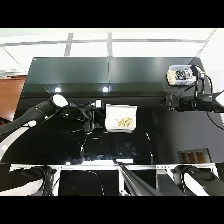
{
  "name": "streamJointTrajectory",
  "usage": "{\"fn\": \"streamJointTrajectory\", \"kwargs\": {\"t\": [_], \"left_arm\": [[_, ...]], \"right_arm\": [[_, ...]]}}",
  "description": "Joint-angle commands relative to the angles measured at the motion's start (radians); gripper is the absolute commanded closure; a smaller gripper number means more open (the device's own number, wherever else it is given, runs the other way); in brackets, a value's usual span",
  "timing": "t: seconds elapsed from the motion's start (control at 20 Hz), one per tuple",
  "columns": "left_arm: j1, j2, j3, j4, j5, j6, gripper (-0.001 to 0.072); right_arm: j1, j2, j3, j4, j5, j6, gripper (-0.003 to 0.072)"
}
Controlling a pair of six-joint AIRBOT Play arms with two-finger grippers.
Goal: Fold the box and place the chain.
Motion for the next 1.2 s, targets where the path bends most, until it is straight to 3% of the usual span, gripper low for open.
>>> {"fn": "streamJointTrajectory", "kwargs": {"t": [0.0, 0.65, 0.95, 1.0, 1.05, 1.1, 1.15], "left_arm": [[0.003, -0.045, 0.040, -0.026, -0.012, 0.076, -0.0007], [-0.060, -0.061, 0.042, -0.050, -0.013, 0.094, -0.0005], [-0.106, -0.065, 0.042, -0.051, 0.042, 0.089, -0.0002], [-0.111, -0.071, 0.042, -0.051, 0.053, 0.089, 0.0045], [-0.114, -0.076, 0.042, -0.050, 0.060, 0.090, 0.0241], [-0.117, -0.076, 0.042, -0.050, 0.075, 0.091, 0.0332], [-0.119, -0.076, 0.043, -0.050, 0.090, 0.090, 0.0332]], "right_arm": [[-0.001, 0.000, -0.002, 0.000, -0.011, 0.001, 0.0330], [-0.001, 0.000, -0.002, 0.001, -0.030, 0.001, 0.0330], [-0.001, 0.000, -0.002, 0.002, -0.062, 0.000, 0.0331], [-0.001, 0.000, -0.002, 0.003, -0.061, 0.000, 0.0331], [0.005, 0.000, -0.002, 0.001, -0.066, -0.010, 0.0331], [0.021, -0.006, -0.002, 0.000, -0.077, -0.054, 0.0330], [0.044, -0.016, -0.002, 0.000, -0.100, -0.091, 0.0302]]}}
